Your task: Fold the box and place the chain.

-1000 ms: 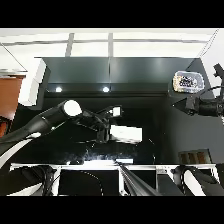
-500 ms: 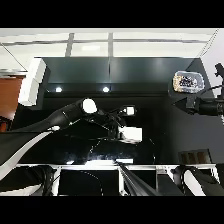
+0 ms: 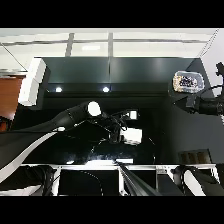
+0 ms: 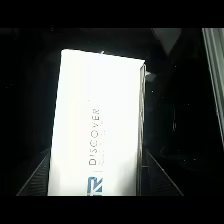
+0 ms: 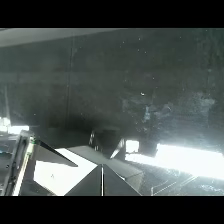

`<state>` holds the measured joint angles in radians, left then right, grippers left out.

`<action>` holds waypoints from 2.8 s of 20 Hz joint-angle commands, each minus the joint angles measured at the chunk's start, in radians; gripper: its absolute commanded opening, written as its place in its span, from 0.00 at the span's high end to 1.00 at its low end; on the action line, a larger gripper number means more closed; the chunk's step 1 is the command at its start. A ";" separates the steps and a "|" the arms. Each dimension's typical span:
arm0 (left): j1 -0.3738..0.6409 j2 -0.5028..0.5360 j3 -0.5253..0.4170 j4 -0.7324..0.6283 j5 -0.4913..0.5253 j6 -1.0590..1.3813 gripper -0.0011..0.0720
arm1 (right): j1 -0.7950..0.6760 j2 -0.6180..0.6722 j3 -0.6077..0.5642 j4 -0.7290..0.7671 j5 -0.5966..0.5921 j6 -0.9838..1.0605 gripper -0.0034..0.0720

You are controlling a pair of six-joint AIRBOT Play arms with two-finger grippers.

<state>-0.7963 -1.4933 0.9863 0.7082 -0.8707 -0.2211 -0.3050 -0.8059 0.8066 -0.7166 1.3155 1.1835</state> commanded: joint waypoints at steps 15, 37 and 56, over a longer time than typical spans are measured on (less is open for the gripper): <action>0.338 0.192 -0.047 0.573 -0.182 -0.719 0.57 | 0.000 0.001 0.001 0.000 -0.011 -0.001 0.93; 1.487 0.326 -0.144 0.636 0.025 -0.646 0.56 | 0.002 0.001 0.001 0.003 -0.051 -0.013 0.93; 1.484 0.299 -0.084 0.413 -0.030 -0.440 0.00 | 0.032 0.001 0.001 0.001 -0.071 -0.027 0.93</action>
<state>0.6876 -1.2415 0.8745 1.1198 -0.8295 -0.6617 -0.2939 -0.8055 0.8066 -0.7155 1.2621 1.1866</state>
